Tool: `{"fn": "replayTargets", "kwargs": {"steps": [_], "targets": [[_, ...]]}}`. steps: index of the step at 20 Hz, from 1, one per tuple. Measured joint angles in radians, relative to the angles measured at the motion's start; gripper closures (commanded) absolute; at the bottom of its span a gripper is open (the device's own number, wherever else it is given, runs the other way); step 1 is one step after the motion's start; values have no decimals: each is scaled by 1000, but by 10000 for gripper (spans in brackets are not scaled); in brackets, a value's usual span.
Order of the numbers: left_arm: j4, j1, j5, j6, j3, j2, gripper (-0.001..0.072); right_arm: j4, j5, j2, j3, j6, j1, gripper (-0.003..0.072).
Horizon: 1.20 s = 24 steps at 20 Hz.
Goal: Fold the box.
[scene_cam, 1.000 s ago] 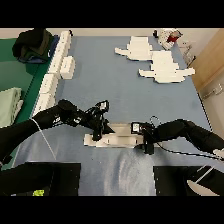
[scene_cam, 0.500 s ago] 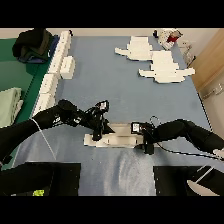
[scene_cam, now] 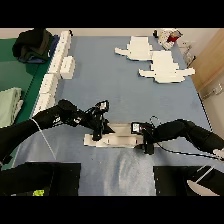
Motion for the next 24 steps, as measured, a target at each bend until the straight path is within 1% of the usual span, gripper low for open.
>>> {"fn": "replayTargets", "kwargs": {"steps": [7, 8, 9, 10, 13, 14, 15, 16, 17, 19, 20, 21, 22, 24], "targets": [[0, 0, -4, 0, 0, 0, 692, 0, 0, 0, 0, 0, 0, 178], [0, 0, -5, 0, 0, 0, 606, 0, 0, 0, 0, 0, 0, 178], [4, 0, -3, 0, 0, 0, 406, 0, 0, 0, 0, 0, 0, 177], [21, 1, -1, 0, -1, -1, 387, 0, 0, 0, 0, 0, 0, 178], [10, 3, 0, -28, 0, 0, 384, 0, 0, 0, 0, 0, 0, 178], [8, 6, 1, -46, 2, 4, 272, 0, 0, 0, 0, 0, 0, 178], [16, 10, 0, -69, 3, 12, 140, 0, 0, 0, 0, 0, 0, 178], [36, 18, -5, -112, 3, 26, 119, 0, 0, 0, 0, 0, 0, 178], [54, 31, 0, -166, 3, 43, 120, 0, 0, 0, 0, 0, 0, 177], [126, 68, -24, -298, 3, 97, 122, 0, 0, 0, 0, 0, 0, 178], [165, 91, -44, -374, 4, 132, 228, 0, 0, 0, 0, 0, 0, 178], [207, 111, -68, -449, 3, 165, 564, 0, 0, 0, 0, 0, 0, 178], [246, 129, -103, -537, 3, 203, 696, 0, 0, 0, 0, 0, 0, 178], [296, 138, -187, -698, 3, 261, 697, 0, 0, 0, 0, 0, 0, 178]]}}
